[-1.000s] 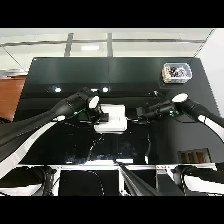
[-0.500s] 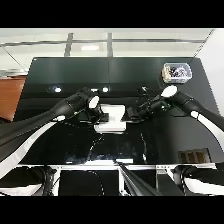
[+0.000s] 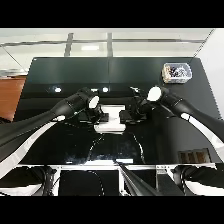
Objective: Fold the box and place the chain.
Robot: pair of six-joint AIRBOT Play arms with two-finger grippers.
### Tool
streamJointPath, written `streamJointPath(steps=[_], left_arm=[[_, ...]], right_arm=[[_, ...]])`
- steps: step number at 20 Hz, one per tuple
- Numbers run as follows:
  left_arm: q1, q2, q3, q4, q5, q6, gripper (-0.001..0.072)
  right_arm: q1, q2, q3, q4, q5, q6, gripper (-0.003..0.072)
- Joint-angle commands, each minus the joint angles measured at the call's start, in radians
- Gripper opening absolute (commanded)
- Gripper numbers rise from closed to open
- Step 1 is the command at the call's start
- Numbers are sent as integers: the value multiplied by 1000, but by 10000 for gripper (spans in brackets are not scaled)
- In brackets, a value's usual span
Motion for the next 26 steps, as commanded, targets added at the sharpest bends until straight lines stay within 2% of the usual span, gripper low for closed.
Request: streamJointPath(steps=[1,5,8,11,21,22,23,24,26], left_arm=[[1,-1,0,0,1,0,28],[1,-1,0,0,1,0,28],[1,-1,0,1,2,0,28],[1,-1,0,1,3,0,28],[2,-1,0,2,5,0,28],[2,-1,0,2,5,0,28],[2,-1,0,2,5,0,28],[2,-1,0,2,4,0,28],[2,-1,0,2,5,0,28]], right_arm=[[78,-3,48,-224,-50,280,299],[176,-31,125,-444,7,498,299],[253,-63,172,-555,18,624,299],[278,-104,177,-565,21,724,298],[277,-119,177,-563,90,713,296],[277,-121,177,-562,91,713,159],[277,-122,177,-562,89,706,57],[277,-123,177,-562,87,696,18],[270,-122,177,-558,88,694,19]])
